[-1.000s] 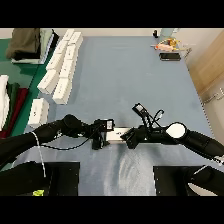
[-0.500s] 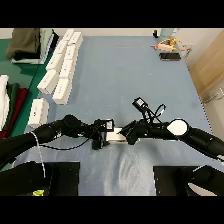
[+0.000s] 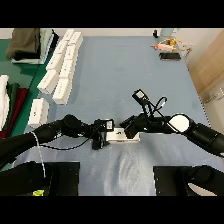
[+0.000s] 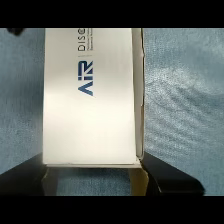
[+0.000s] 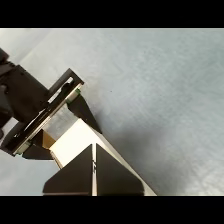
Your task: Fold the box.
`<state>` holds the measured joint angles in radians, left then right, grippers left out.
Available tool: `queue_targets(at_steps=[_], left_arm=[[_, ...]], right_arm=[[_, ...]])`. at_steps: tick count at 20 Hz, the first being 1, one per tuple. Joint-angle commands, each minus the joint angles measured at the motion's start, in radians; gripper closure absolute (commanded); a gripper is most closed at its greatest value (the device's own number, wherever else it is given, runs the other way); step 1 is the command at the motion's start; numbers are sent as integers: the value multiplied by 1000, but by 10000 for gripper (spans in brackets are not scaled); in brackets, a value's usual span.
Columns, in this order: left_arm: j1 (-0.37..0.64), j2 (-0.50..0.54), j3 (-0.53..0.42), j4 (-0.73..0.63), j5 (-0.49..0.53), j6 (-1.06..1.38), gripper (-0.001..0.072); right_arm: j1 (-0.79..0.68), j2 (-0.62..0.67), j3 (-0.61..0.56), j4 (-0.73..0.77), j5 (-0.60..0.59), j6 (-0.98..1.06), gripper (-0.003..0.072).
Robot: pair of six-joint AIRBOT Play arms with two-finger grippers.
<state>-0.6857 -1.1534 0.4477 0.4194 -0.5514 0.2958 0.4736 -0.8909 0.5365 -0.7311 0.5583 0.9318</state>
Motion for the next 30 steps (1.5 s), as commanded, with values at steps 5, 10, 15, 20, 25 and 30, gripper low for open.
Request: queue_targets(at_steps=[5,10,15,20,25,30], left_arm=[[0,0,0,-1,12,3,245],[2,48,0,20,21,-105,244],[117,233,0,371,-34,-633,245],[374,441,-2,697,-213,-1141,244],[626,654,-60,775,-344,-1350,244],[765,769,-111,904,-488,-1510,245]], right_arm=[[-7,1,105,-781,148,990,668],[-7,-1,114,-801,163,1064,668],[-7,-2,113,-839,163,1070,669],[-7,-2,113,-906,164,1069,668],[-7,-2,113,-928,164,1065,669],[-7,-2,113,-952,164,1064,669]])
